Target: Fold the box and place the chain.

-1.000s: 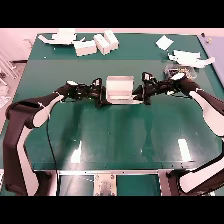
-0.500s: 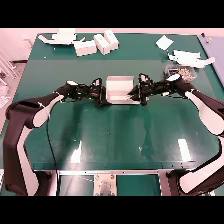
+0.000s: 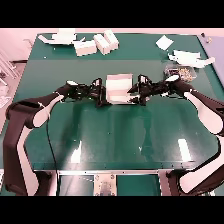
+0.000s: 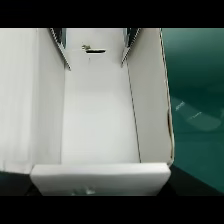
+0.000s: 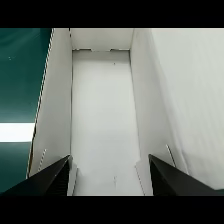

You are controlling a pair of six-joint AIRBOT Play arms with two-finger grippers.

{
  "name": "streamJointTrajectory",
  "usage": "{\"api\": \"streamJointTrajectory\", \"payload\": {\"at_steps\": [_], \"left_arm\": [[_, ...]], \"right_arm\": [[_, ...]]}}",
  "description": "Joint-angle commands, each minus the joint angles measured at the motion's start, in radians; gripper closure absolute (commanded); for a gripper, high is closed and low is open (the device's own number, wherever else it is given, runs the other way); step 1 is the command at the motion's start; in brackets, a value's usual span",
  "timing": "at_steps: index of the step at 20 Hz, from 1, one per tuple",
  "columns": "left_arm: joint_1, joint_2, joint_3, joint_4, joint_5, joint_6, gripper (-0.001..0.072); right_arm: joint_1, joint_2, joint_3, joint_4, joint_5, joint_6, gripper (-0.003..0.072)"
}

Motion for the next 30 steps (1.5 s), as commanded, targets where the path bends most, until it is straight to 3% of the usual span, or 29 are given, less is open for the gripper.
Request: {"api": "streamJointTrajectory", "payload": {"at_steps": [1, 6, 8, 9, 11, 13, 14, 18, 22, 27, 30], "left_arm": [[0.0, 0.0, 0.0, 0.0, 0.0, 0.0, 0.0425], [0.0, 0.0, 0.0, 0.0, 0.0, 0.0, 0.0425], [0.0, 0.0, 0.0, 0.0, 0.0, 0.0, 0.0425], [0.0, 0.0, 0.0, 0.0, 0.0, 0.0, 0.0425], [0.0, 0.0, 0.0, 0.0, 0.0, 0.0, 0.0425], [0.0, 0.0, 0.0, 0.0, 0.0, 0.0, 0.0425], [0.0, 0.0, 0.0, 0.0, 0.0, 0.0, 0.0425], [0.0, 0.0, 0.0, 0.0, 0.001, 0.0, 0.0425], [0.0, 0.0, 0.0, 0.0, 0.0, 0.0, 0.0425], [0.0, 0.0, 0.0, 0.0, 0.0, 0.0, 0.0425], [0.0, 0.0, 0.0, 0.0, 0.001, 0.0, 0.0425]], "right_arm": [[0.001, 0.0, 0.0, 0.032, 0.0, -0.007, -0.0011], [0.001, 0.0, 0.0, 0.077, 0.026, 0.001, -0.001], [-0.001, 0.0, 0.0, 0.071, 0.027, 0.034, 0.0044], [-0.005, 0.0, 0.0, 0.063, 0.029, 0.056, 0.016], [-0.022, 0.0, 0.0, 0.032, 0.066, 0.072, 0.055], [-0.045, 0.003, 0.0, 0.034, 0.092, 0.11, 0.0581], [-0.055, 0.004, 0.0, 0.045, 0.119, 0.117, 0.0657], [-0.076, 0.026, 0.001, 0.209, 0.327, 0.118, 0.0675], [-0.092, 0.105, 0.002, 0.239, 0.351, 0.198, 0.0676], [-0.227, 0.154, 0.002, 0.146, 0.083, 0.695, 0.0677], [-0.312, 0.153, 0.0, 0.047, 0.02, 1.012, 0.0677]]}}
